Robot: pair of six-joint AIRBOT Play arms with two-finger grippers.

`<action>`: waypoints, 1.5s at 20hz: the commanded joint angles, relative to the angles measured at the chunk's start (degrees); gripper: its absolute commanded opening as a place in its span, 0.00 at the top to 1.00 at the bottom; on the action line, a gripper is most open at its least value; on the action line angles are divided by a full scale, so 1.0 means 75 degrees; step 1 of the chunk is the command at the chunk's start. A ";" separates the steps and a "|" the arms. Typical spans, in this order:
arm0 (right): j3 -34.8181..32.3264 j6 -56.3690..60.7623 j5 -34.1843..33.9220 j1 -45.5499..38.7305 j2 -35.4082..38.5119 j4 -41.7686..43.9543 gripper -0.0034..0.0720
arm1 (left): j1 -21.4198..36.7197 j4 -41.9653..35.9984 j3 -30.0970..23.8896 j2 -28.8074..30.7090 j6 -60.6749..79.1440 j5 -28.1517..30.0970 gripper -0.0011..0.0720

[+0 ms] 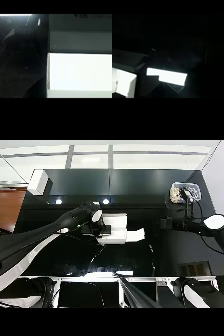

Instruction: Fold the box and place the chain.

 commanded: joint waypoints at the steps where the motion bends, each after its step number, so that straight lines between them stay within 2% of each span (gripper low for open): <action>1: -0.0271 0.1265 0.0679 -0.0530 -0.0903 0.0259 0.94 | 0.0000 0.0003 -0.0003 0.0000 0.0003 -0.0006 0.95; 4: -0.0271 0.0399 0.1445 -0.0149 -0.2005 0.1355 0.94 | 0.0000 -0.0003 -0.0003 0.0000 0.0003 -0.0009 0.95; 7: -0.0254 -0.0061 0.1454 0.0382 -0.2664 0.2043 0.94 | 0.0000 -0.0009 -0.0003 0.0000 0.0003 -0.0012 0.95; 10: -0.0248 -0.0472 0.1218 0.0766 -0.2914 0.2690 0.94 | 0.0000 -0.0015 -0.0003 0.0000 0.0003 -0.0006 0.95; 15: -0.0087 -0.0831 0.1209 0.0889 -0.3002 0.3086 0.94 | 0.0000 -0.0015 -0.0003 0.0000 0.0003 -0.0006 0.95; 22: 0.0487 -0.0825 0.1463 0.1542 -0.3465 0.3080 0.94 | 0.0000 -0.0015 -0.0003 0.0000 0.0003 0.0006 0.95; 26: 0.0702 -0.0831 0.1705 0.1521 -0.3459 0.3037 0.92 | 0.0000 -0.0017 -0.0003 0.0000 0.0000 -0.0006 0.95; 27: 0.0819 -0.0828 0.1848 0.1457 -0.3456 0.3045 0.74 | 0.0000 -0.0017 -0.0003 0.0000 0.0003 -0.0006 0.95; 28: 0.0982 -0.0831 0.2098 0.1352 -0.3456 0.3037 0.38 | 0.0000 -0.0017 -0.0003 0.0000 0.0003 -0.0006 0.95; 29: 0.1145 -0.0833 0.2419 0.1239 -0.3456 0.3042 0.12 | 0.0000 -0.0017 -0.0003 0.0000 0.0000 -0.0003 0.95; 30: 0.1279 -0.0839 0.2704 0.1160 -0.3456 0.3040 0.12 | 0.0000 -0.0017 -0.0003 0.0000 0.0000 0.0000 0.95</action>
